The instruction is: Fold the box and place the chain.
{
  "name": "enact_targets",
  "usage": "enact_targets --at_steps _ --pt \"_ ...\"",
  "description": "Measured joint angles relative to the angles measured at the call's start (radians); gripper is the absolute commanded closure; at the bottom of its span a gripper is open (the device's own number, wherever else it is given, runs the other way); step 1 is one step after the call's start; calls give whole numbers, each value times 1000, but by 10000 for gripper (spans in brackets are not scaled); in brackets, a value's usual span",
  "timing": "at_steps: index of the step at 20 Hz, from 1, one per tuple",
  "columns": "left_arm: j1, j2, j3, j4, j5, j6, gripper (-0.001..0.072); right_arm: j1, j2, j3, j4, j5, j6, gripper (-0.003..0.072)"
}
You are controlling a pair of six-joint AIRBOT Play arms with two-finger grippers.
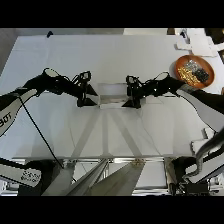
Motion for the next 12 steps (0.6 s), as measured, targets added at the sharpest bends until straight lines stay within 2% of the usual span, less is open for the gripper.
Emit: enact_targets --at_steps 7,8,9,10,12 --pt "-6 -13 -2 -36 -8 194 126 0 0 0 0 0 0 280" --pt "-5 -13 -2 -49 -16 204 115 0 0 0 0 0 0 280" --pt "-6 -13 -2 -61 -27 210 36 0 0 0 0 0 0 280" --pt "-6 -13 -2 -72 -35 210 8 0 0 0 0 1 0 280" --pt "-5 -13 -2 -87 -46 189 8 0 0 0 -1 3 -1 280"
